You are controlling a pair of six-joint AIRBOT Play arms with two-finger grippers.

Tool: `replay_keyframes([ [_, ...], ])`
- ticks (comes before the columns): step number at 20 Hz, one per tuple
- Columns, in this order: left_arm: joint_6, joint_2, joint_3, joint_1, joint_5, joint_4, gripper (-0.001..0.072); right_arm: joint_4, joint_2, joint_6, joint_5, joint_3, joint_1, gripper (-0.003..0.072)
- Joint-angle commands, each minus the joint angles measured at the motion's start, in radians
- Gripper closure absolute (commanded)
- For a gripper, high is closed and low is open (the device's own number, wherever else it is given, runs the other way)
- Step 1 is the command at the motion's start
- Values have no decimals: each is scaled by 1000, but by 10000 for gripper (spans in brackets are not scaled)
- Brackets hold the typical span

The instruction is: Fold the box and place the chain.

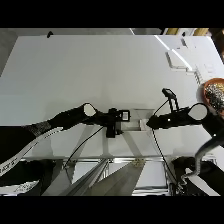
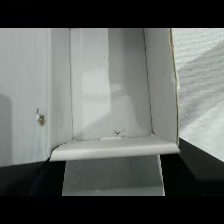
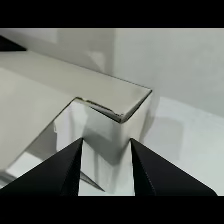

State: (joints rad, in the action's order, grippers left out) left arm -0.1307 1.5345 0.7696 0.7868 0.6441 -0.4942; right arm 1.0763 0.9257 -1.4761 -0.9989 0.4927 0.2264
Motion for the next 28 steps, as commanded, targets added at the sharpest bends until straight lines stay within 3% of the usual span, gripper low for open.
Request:
replay_keyframes([
  [1,0,0,0,0,0,0,578,210,51,-276,25,68,150,345],
  [7,0,0,0,0,0,0,578,388,203,-528,16,155,322,346],
  [12,0,0,0,0,0,0,578,446,254,-621,-3,157,350,350],
  [15,0,0,0,0,0,0,578,446,263,-622,0,158,350,470],
  [18,0,0,0,0,0,0,578,446,263,-622,0,158,350,655],
  [22,0,0,0,0,0,0,578,446,261,-620,-3,158,350,671],
  [23,0,0,0,0,0,0,578,446,253,-614,-3,158,350,632],
  [25,0,0,0,0,0,0,578,447,211,-559,-8,158,350,390],
  [28,0,0,0,0,0,0,578,468,98,-442,-68,158,350,270],
])
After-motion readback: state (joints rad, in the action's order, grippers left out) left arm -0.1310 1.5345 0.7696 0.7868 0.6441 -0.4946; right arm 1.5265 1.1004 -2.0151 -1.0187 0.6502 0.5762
